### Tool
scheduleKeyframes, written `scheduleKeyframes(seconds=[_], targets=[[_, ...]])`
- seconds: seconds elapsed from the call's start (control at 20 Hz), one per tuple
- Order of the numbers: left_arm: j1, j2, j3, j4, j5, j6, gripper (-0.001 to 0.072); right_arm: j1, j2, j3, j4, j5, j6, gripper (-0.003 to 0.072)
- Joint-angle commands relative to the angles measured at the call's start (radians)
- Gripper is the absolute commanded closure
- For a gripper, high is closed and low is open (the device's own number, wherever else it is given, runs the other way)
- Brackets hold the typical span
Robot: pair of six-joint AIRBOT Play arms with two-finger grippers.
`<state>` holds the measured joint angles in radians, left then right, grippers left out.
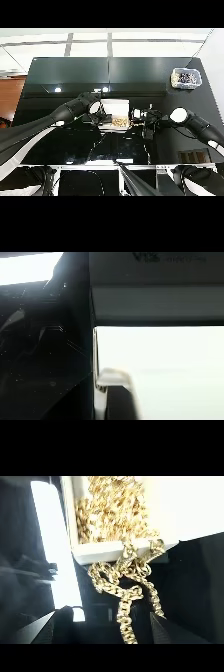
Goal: Fold the box and place the chain.
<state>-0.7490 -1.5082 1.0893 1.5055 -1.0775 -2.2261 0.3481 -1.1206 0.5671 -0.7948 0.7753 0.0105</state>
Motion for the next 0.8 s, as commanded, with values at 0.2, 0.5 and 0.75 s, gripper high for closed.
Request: scheduleKeyframes(seconds=[0.2,0.5,0.75], targets=[[0.000,0.000,0.001,0.000,0.000,0.000,0.0684,-0.010,-0.138,0.056,0.133,-0.024,-0.258,-0.0019],[0.000,0.000,0.001,0.000,0.000,0.000,0.0684,-0.009,-0.186,0.056,0.141,-0.026,-0.257,-0.0019],[0.000,0.000,0.001,0.000,0.000,0.000,0.0684,-0.010,-0.210,0.056,0.140,-0.047,-0.238,0.0270]])
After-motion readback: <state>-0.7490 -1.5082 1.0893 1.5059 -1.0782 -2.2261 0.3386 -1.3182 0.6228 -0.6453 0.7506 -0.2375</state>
